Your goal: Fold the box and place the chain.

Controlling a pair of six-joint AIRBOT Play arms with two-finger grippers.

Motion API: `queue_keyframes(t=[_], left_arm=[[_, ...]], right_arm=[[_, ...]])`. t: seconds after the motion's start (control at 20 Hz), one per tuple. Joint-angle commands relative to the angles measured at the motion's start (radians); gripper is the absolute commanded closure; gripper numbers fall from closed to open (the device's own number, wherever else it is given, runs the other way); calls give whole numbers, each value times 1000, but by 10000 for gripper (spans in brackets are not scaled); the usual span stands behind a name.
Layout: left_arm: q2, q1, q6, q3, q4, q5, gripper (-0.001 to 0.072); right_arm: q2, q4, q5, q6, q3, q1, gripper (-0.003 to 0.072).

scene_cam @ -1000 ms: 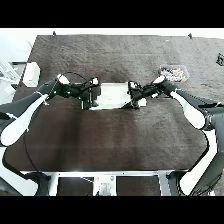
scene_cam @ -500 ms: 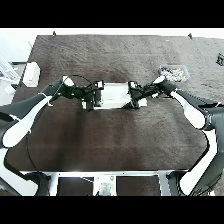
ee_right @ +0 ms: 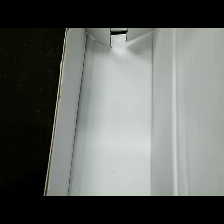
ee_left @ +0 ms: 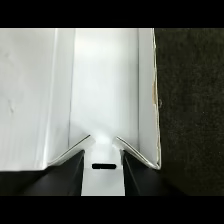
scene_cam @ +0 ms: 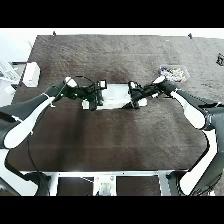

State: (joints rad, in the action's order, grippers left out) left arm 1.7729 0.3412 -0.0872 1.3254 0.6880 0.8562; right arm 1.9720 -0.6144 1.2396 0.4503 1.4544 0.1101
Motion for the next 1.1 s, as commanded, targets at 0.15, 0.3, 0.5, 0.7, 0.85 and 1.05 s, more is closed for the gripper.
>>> queue_keyframes(t=[0.15,0.3,0.5,0.7,0.85,1.05], left_arm=[[27,1,-12,3,-80,14,331],[27,1,-27,3,-94,14,328],[27,1,-11,3,-101,-11,37],[27,1,-11,3,-101,-11,37],[27,1,-12,3,-101,-11,39],[27,-1,-18,2,-97,-10,291]], right_arm=[[0,1,0,-1,0,1,97],[0,1,0,-1,0,1,97],[0,1,0,-1,0,1,97],[0,1,0,-1,0,1,97],[0,1,0,-1,0,1,97],[0,1,0,-1,0,1,97]])
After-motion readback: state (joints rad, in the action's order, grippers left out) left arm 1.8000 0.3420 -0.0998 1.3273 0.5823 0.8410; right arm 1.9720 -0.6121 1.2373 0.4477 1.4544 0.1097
